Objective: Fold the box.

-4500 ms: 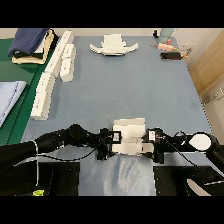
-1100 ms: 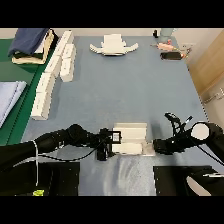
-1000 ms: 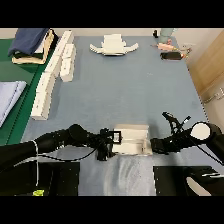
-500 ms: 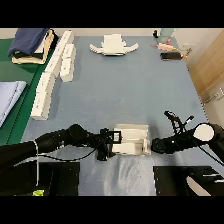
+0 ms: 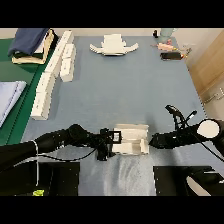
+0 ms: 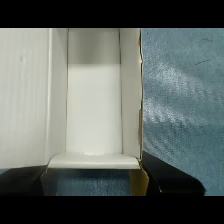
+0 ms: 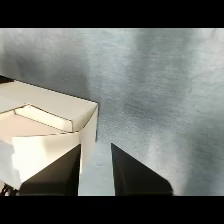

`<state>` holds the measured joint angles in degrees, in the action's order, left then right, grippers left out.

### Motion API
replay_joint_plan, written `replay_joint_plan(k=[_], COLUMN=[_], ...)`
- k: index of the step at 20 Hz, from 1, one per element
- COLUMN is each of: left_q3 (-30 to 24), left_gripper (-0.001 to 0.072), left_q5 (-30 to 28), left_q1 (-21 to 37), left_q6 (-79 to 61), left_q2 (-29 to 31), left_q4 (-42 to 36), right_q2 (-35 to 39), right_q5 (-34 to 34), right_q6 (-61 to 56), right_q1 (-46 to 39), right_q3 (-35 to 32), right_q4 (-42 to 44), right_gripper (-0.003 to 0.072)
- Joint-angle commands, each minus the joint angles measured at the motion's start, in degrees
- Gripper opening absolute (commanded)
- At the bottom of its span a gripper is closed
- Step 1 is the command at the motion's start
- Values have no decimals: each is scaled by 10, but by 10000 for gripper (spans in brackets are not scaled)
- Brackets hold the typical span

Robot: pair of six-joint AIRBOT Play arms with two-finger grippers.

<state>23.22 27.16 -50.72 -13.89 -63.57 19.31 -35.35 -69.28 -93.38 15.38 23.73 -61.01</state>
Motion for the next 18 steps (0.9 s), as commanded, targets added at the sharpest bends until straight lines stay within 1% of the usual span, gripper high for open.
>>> replay_joint_plan(k=[1, 7, 10, 13, 14, 15, 18], left_q3=[0, 0, 0, 0, 0, 0, 0], left_gripper=[521, 521, 520, 521, 521, 520, 521], left_q5=[0, 0, 0, 0, 0, 0, 0], left_q1=[0, 0, 0, 0, 0, 0, 0], left_q6=[0, 0, 0, 0, 0, 0, 0], left_q2=[0, 0, 0, 0, 0, 0, 0], left_q4=[0, 0, 0, 0, 0, 0, 0], right_q2=[0, -1, -23, -56, -68, -78, -101], right_q5=[-5, 3, 8, 43, 57, 69, 98], right_q6=[16, 19, 3, -52, -85, -117, -251], right_q1=[1, 1, 14, 78, 109, 140, 230], right_q3=[4, 0, 0, 2, 6, 11, 39], right_q4=[36, 40, 33, 12, -8, -30, -118], right_gripper=[425, 427, 427, 426, 424, 404, 404])
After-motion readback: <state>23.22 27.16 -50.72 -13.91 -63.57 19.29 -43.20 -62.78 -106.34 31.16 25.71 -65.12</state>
